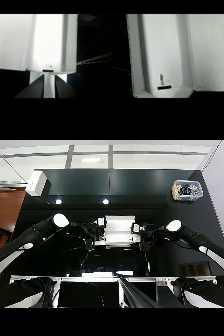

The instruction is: Fold the box and place the chain.

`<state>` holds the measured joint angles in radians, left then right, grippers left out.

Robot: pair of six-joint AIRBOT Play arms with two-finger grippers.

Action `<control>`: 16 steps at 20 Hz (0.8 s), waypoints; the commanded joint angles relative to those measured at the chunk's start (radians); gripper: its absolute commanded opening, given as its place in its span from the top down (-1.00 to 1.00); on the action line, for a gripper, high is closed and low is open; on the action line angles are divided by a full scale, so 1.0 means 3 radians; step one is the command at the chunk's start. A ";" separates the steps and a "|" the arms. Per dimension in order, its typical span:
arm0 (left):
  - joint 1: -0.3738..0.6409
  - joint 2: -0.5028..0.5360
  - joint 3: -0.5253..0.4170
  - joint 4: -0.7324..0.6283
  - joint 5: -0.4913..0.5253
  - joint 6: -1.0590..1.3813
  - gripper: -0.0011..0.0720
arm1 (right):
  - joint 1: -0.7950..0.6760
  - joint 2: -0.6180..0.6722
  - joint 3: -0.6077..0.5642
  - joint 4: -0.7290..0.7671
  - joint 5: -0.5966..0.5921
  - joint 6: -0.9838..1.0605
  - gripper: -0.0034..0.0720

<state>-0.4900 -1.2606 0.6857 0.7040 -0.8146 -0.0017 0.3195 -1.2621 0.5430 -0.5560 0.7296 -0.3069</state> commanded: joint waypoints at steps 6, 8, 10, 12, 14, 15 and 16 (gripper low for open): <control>-0.0069 -0.0233 0.0000 -0.0865 0.0094 -0.0017 0.54 | 0.0001 -0.0003 0.0000 0.0008 -0.0014 0.0005 -0.31; -0.0069 -0.0289 0.0000 -0.0870 0.0065 -0.0017 0.54 | 0.0001 -0.0003 0.0000 0.0008 -0.0015 0.0006 -0.31; -0.0067 -0.0289 0.0001 -0.0743 0.0080 -0.0017 0.90 | 0.0001 -0.0003 0.0000 0.0008 -0.0015 0.0006 -0.31; -0.0069 -0.0290 0.0000 -0.0627 0.0097 -0.0019 0.90 | 0.0001 -0.0003 0.0000 0.0010 -0.0020 0.0011 -0.31; -0.0070 -0.0290 0.0000 -0.0628 0.0098 -0.0018 0.12 | 0.0001 -0.0003 0.0000 0.0017 -0.0028 0.0014 -0.31; -0.0069 -0.0291 0.0000 -0.0627 0.0090 -0.0018 0.06 | 0.0001 -0.0003 0.0000 0.0017 -0.0028 0.0014 -0.31; -0.0069 -0.0292 0.0000 -0.0627 0.0064 -0.0042 0.22 | 0.0001 -0.0003 0.0000 0.0017 -0.0028 0.0014 -0.31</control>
